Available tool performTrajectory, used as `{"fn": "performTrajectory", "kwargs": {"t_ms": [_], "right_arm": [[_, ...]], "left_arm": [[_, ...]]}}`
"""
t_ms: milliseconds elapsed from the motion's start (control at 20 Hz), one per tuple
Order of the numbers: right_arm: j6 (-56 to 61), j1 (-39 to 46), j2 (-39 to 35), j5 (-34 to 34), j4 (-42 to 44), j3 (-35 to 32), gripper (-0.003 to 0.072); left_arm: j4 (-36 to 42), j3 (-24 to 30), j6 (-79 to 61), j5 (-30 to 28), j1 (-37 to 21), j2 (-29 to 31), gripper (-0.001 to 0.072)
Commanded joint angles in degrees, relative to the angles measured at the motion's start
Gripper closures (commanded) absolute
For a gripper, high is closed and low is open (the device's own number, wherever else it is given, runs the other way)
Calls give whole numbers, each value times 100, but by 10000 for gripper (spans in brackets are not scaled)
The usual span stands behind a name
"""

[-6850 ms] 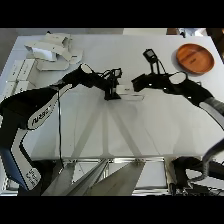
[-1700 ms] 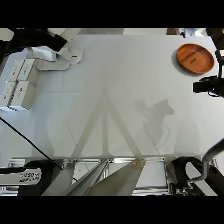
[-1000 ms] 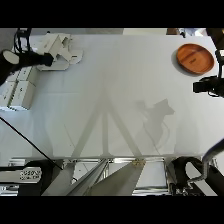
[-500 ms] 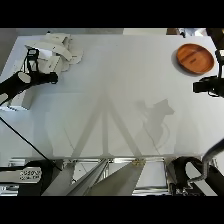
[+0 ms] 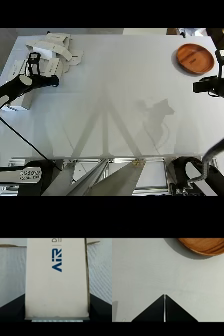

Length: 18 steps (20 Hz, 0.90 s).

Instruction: Fold the box and place the chain.

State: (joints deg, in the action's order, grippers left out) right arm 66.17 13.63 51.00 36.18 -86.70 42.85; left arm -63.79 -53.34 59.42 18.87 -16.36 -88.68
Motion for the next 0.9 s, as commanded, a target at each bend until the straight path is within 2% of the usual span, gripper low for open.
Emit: {"fn": "performTrajectory", "kwargs": {"t_ms": [0,200,250,350,650,850], "right_arm": [[-2,2,-4,0,-2,2,671],[-2,2,-4,2,0,2,671],[0,2,-4,2,0,2,671],[0,2,-4,2,0,2,671],[0,2,-4,2,0,2,671],[0,2,-4,2,0,2,671]], "left_arm": [[13,4,22,15,0,-4,271],[7,4,17,74,-2,-4,264],[7,4,17,94,-2,-4,202],[7,2,17,166,-2,-4,-2],[-33,2,0,780,-2,229,5],[-118,2,-2,929,-2,741,6]]}}
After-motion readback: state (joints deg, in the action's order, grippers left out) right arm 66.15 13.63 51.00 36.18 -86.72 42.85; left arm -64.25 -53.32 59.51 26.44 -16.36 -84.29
